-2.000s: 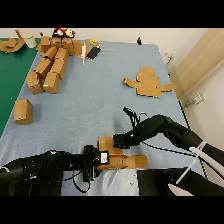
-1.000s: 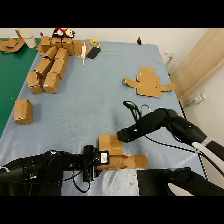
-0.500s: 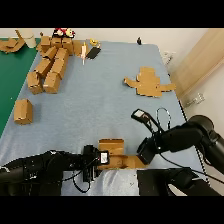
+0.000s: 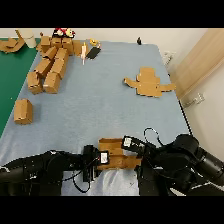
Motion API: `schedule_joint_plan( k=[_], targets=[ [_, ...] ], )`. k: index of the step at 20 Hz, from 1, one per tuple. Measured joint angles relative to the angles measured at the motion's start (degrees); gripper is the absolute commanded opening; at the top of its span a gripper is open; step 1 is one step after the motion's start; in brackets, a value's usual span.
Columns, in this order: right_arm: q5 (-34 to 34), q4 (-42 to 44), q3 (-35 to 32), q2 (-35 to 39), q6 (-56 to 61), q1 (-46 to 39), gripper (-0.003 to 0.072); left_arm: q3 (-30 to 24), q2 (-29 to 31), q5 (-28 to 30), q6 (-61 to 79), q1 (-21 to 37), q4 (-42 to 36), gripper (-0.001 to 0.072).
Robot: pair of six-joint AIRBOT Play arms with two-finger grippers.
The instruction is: Fold the box.
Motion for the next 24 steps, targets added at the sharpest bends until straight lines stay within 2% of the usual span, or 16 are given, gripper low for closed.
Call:
schedule_joint_plan(
  k=[9,12,14,15,21,22,23,24],
  targets=[
    [10.5,0.7,-0.5,-8.3,-8.9,1.2,0.0527,0.0,0.0,0.0,0.0,0.0,0.0,0.0484],
    [13.0,0.9,-0.5,-9.6,-10.6,1.2,0.05,0.0,0.0,0.0,0.0,0.0,0.0,0.0484],
    [13.9,1.6,-0.5,-9.9,-11.1,1.2,0.0173,0.0,0.0,0.0,0.0,0.0,0.0,0.0484],
    [13.9,2.3,-0.5,-10.0,-11.1,1.2,0.0163,0.0,0.0,0.0,0.0,0.0,0.0,0.0484],
    [12.7,5.6,-0.5,-10.2,-13.0,1.2,0.0169,0.0,0.0,-0.1,0.1,0.0,0.0,0.0484],
    [12.7,5.8,-0.5,-10.2,-13.2,1.2,0.0232,0.0,0.0,-0.1,0.1,0.0,0.0,0.0484],
    [12.5,6.2,-0.5,-10.2,-13.4,1.2,0.0367,0.0,0.0,0.0,-0.1,0.0,0.0,0.0484],
    [12.4,5.8,-0.5,-10.2,-13.7,1.4,0.0441,0.0,0.0,0.0,-0.1,0.0,0.0,0.0484]
  ],
)
